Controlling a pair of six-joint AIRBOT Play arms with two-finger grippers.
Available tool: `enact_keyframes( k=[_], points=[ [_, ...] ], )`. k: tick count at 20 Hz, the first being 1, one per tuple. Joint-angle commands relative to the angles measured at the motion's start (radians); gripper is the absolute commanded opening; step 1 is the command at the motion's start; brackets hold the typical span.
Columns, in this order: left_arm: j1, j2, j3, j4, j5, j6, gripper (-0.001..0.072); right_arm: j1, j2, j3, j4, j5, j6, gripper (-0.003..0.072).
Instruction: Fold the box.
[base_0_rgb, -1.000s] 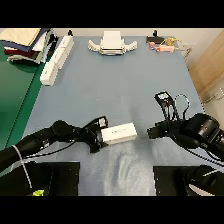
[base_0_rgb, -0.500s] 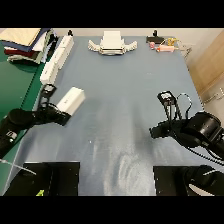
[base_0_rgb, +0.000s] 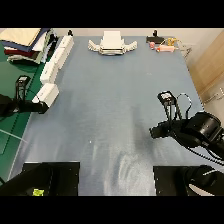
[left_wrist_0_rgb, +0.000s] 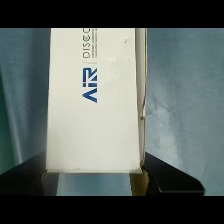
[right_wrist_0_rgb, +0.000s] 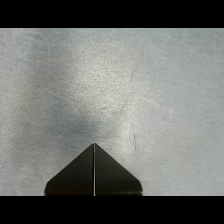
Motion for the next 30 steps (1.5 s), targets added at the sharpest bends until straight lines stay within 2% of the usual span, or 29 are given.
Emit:
enact_keyframes(
  k=[1,4,8,14,27,28,29,30],
  points=[
    [0.018,-0.167,0.135,-0.004,0.054,0.014,0.0424,0.0,0.0,0.001,0.0,-0.001,0.0,0.0003],
    [0.018,-0.278,0.222,-0.005,0.064,0.014,0.0424,0.0,0.0,0.001,0.0,0.0,0.0,0.0003],
    [0.018,-0.371,0.266,-0.019,0.087,0.014,0.0424,0.0,0.0,0.001,0.0,-0.001,0.0,0.0003],
    [0.018,-0.401,0.266,-0.019,0.165,0.014,0.0424,0.0,0.0,0.001,0.0,0.0,0.0,0.0003],
    [0.016,-0.405,0.266,-0.019,0.163,0.014,0.0429,0.0,0.0,0.001,0.0,-0.001,0.0,0.0003],
    [0.016,-0.405,0.266,-0.019,0.163,0.013,0.0589,0.0,0.0,0.001,0.0,0.0,0.0,0.0003],
    [0.016,-0.405,0.266,-0.019,0.163,0.01,0.0701,0.0,0.0,0.001,0.0,0.0,0.0,0.0003],
    [0.016,-0.404,0.266,-0.019,0.163,0.01,0.0701,0.0,0.0,0.001,0.0,-0.001,0.0,0.0003]
  ],
)
